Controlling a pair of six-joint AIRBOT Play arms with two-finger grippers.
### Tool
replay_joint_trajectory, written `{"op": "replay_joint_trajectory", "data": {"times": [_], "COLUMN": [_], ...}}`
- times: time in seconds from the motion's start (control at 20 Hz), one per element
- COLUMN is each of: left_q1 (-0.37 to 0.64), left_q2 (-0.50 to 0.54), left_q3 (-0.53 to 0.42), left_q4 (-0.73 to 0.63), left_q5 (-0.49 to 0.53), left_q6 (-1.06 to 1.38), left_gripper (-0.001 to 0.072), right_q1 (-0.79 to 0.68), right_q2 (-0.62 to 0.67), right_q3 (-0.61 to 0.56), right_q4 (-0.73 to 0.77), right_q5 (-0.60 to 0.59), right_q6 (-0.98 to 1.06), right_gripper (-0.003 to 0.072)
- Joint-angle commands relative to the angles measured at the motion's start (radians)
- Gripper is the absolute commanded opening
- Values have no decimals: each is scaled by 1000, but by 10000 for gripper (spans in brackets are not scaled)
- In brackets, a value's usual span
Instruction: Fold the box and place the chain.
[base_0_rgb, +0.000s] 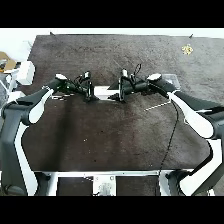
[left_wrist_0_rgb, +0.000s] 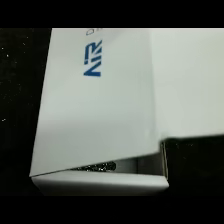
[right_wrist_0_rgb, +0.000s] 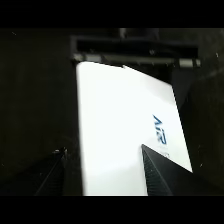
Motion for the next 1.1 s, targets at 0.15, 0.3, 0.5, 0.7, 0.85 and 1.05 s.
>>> {"op": "replay_joint_trajectory", "data": {"times": [0.15,0.3,0.5,0.7,0.85,1.05], "left_q1": [0,0,0,0,0,0], "left_q2": [0,0,0,0,0,0], "left_q3": [0,0,0,0,0,0], "left_q4": [0,0,0,0,0,0], "left_q5": [2,2,2,2,2,2], "left_q6": [0,0,0,0,0,0], "left_gripper": [395,395,395,395,395,395], "right_q1": [-29,-27,-27,-27,-27,-22], "right_q2": [132,106,49,11,11,11], "right_q3": [23,74,137,153,130,58], "right_q4": [102,102,68,-84,-95,-93], "right_q5": [-76,-206,-264,-84,-17,-29], "right_q6": [74,159,228,251,248,180], "right_gripper": [375,282,264,270,343,344]}}
